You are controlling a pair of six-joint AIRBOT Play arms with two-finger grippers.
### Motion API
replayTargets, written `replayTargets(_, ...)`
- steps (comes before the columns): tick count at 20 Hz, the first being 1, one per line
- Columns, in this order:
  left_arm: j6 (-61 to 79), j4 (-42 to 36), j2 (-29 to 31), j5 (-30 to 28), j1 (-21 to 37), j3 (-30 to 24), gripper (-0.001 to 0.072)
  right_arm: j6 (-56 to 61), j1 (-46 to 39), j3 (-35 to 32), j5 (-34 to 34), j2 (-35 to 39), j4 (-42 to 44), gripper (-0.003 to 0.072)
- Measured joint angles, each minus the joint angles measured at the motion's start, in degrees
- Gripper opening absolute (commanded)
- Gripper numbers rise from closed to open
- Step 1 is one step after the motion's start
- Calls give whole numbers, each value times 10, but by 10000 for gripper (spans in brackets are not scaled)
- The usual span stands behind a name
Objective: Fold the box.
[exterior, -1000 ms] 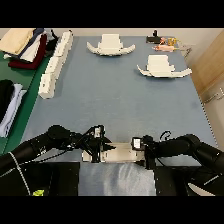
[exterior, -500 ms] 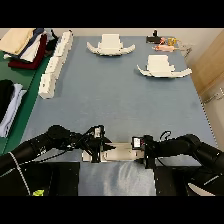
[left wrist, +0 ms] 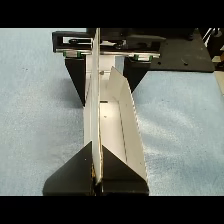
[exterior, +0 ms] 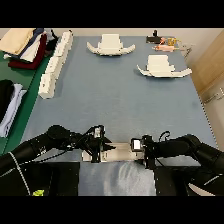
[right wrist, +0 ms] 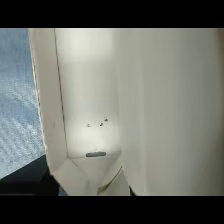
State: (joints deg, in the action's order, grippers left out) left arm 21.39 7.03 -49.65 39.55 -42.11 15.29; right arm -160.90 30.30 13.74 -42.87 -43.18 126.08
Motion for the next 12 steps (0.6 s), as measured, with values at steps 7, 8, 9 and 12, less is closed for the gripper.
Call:
replayTargets(7,0,0,0,0,0,0,16,-6,3,0,6,4,2,542)
replayTargets(8,0,0,0,0,0,0,16,-6,3,0,5,8,3,626)
replayTargets(9,0,0,0,0,0,0,16,-6,4,1,5,13,7,632)
replayTargets(12,0,0,0,0,0,0,16,-1,4,1,5,25,5,632)
